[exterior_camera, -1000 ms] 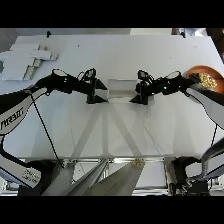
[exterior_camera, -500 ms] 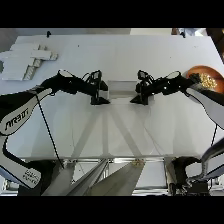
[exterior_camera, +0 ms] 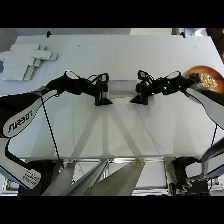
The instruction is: Fold the box and place the chain.
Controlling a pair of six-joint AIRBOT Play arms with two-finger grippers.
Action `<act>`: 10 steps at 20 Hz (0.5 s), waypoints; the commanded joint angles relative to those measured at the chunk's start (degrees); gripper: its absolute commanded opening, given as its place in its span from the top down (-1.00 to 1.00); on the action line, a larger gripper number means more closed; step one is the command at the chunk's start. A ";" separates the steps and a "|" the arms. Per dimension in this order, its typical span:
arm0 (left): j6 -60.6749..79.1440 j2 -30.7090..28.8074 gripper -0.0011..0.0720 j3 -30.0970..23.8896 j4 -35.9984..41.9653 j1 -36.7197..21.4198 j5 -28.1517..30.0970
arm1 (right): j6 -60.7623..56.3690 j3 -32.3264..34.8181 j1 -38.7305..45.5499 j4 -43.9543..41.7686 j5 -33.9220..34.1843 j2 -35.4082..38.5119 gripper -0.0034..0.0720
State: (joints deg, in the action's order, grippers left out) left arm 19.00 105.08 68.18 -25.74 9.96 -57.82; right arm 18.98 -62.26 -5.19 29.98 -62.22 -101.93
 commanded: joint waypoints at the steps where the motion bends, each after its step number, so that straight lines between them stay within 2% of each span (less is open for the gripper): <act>1: -0.92 -0.02 0.02 0.04 -0.66 0.33 0.94 | -0.07 -0.02 -0.04 -0.04 0.07 0.02 0.02; 2: -0.90 -0.02 0.09 0.04 -0.68 0.33 0.94 | -0.07 -0.02 -0.04 -0.04 0.07 0.02 0.02; 10: -0.87 -0.02 0.04 0.04 -0.70 0.33 0.85 | -0.07 -0.02 -0.04 -0.04 0.07 0.02 0.02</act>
State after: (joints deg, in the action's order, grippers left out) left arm 18.20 105.01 68.20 -26.35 10.26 -57.14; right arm 18.94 -62.26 -5.19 29.98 -62.17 -101.93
